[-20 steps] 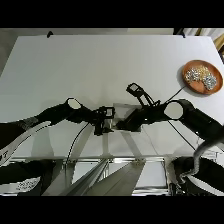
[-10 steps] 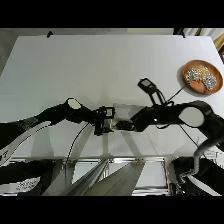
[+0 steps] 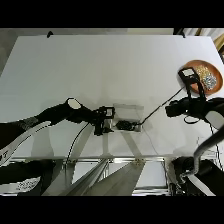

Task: Fold the box and place the chain.

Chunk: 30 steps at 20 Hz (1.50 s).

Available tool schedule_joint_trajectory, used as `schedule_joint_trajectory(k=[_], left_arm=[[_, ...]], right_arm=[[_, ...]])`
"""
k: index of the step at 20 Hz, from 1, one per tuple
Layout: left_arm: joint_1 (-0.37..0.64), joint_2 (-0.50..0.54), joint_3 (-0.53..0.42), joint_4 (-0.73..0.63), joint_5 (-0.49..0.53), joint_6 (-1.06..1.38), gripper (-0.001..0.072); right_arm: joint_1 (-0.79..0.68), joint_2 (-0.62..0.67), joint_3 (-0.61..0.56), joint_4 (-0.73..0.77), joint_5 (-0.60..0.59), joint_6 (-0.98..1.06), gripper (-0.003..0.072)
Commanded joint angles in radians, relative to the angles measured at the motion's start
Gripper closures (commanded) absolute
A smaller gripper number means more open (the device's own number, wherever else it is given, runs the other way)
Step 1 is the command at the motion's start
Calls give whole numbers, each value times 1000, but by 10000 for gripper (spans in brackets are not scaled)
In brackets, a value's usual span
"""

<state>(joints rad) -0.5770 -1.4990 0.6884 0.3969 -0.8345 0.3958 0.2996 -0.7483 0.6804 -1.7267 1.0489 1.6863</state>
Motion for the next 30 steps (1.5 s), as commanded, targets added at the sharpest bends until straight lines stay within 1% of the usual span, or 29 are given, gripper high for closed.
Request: schedule_joint_trajectory(k=[1, 3, 6, 9, 11, 17, 23, 24, 26, 27, 30], left_arm=[[0, 0, 0, 0, 0, 0, 679], [0, 0, 0, 0, 0, 0, 679], [0, 0, 0, 0, 0, 0, 679], [0, 0, 0, 0, 0, 0, 679], [0, 0, 0, 0, 0, 0, 679], [0, 0, 0, 0, 0, 0, 679], [0, 0, 0, 0, 0, 0, 679], [0, 0, 0, 0, 0, 0, 679], [0, 0, 0, 0, 0, 0, 679], [0, 0, 0, 0, 0, 0, 679], [0, 0, 0, 0, 0, 0, 679]], right_arm=[[-97, -166, 2, -42, -84, 13, 421], [-99, -261, 2, 6, -139, 3, 421], [-99, -366, 2, 79, -211, -22, 421], [-99, -427, 2, 90, -261, -19, 422], [-99, -460, 2, 90, -262, -18, 422], [-99, -479, 2, 90, -311, -6, 424], [-99, -519, 2, 90, -296, 19, 424], [-99, -528, 2, 92, -290, 19, 446], [-99, -526, 2, 95, -283, 18, 602], [-99, -520, 2, 97, -282, 16, 650], [-99, -470, 2, 98, -280, 6, 673]])
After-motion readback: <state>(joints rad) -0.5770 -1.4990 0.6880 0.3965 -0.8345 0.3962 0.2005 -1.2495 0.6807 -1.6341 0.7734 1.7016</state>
